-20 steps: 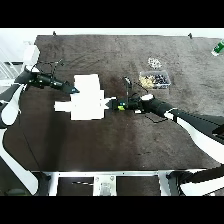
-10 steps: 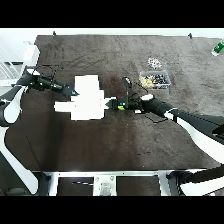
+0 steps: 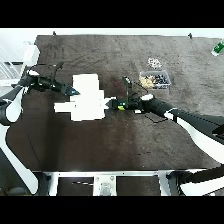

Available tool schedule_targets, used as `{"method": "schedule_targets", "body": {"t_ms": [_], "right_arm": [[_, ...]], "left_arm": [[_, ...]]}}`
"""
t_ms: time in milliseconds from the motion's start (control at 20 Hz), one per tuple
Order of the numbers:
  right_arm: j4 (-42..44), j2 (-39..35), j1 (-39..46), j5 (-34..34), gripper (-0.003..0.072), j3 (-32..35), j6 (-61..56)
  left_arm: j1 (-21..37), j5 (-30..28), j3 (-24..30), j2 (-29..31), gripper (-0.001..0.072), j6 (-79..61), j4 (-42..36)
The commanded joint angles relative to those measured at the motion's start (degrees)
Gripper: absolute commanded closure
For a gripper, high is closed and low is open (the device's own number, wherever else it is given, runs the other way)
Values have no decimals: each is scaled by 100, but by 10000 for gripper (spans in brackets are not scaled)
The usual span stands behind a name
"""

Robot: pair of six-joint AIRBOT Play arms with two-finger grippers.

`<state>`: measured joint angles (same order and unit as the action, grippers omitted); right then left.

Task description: Fold the box and place the chain.

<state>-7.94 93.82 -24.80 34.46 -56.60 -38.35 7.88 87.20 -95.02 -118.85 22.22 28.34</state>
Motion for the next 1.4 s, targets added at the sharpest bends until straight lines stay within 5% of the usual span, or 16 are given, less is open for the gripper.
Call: {"method": "schedule_targets", "body": {"t_ms": [0,250,300,350,700,750,800,900,1350], "right_arm": [[2,0,4,2,674,0,0],[2,0,4,2,674,0,2],[2,0,4,2,674,0,0],[2,0,4,2,674,0,0],[0,0,4,2,674,0,2],[-2,0,4,2,674,0,2],[-2,0,4,2,674,0,2],[-2,0,4,2,673,0,2],[-2,0,4,0,673,0,4]], "left_arm": [[2,63,-9,-11,224,28,468],[4,22,-9,-9,227,-35,409],[4,22,-9,-9,357,-74,376],[4,7,-9,-9,400,-138,295],[4,46,-33,-9,396,-131,205],[4,52,-79,-9,254,-136,205],[4,74,-160,-9,216,-129,208],[4,90,-284,-9,337,-122,210],[2,98,-271,-28,365,-175,378]]}}
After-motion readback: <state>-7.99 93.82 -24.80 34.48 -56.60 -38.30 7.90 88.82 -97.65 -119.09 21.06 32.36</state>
